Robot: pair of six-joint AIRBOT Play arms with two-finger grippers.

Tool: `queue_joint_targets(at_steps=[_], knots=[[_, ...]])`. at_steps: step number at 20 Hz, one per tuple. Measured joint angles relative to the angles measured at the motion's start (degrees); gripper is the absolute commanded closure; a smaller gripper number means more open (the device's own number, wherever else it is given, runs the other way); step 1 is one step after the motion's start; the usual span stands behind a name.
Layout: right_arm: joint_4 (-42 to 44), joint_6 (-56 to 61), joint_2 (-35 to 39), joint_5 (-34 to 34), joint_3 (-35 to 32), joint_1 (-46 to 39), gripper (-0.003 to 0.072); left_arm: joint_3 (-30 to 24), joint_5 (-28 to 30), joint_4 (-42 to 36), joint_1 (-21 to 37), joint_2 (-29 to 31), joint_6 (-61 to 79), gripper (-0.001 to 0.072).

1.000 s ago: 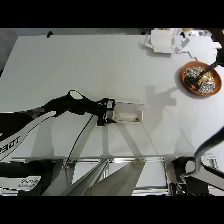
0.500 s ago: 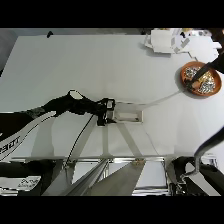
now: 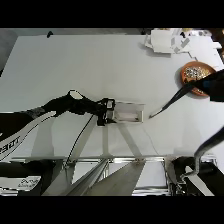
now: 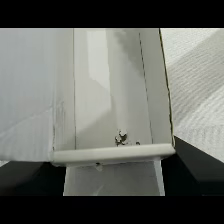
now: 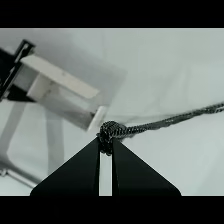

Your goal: Fold the box and place the chain.

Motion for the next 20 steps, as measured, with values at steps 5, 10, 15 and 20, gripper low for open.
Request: queue_joint_targets(at_steps=[5,10,15,20], knots=[[1.8,2.0,2.7,-6.7,-10.3,8.9,0.0666,0.0,0.0,0.0,0.0,0.0,0.0,0.0459],[2.8,2.5,2.3,-17.7,-18.5,19.2,0.0666,0.0,0.0,0.0,0.0,0.0,0.0,0.0459],[1.3,2.7,-1.1,-24.0,-20.7,25.6,0.0666,0.0,0.0,0.0,0.0,0.0,0.0,0.0459],[-1.4,2.7,-5.1,-25.7,-21.2,27.1,0.0666,0.0,0.0,0.0,0.0,0.0,0.0,0.0459]])
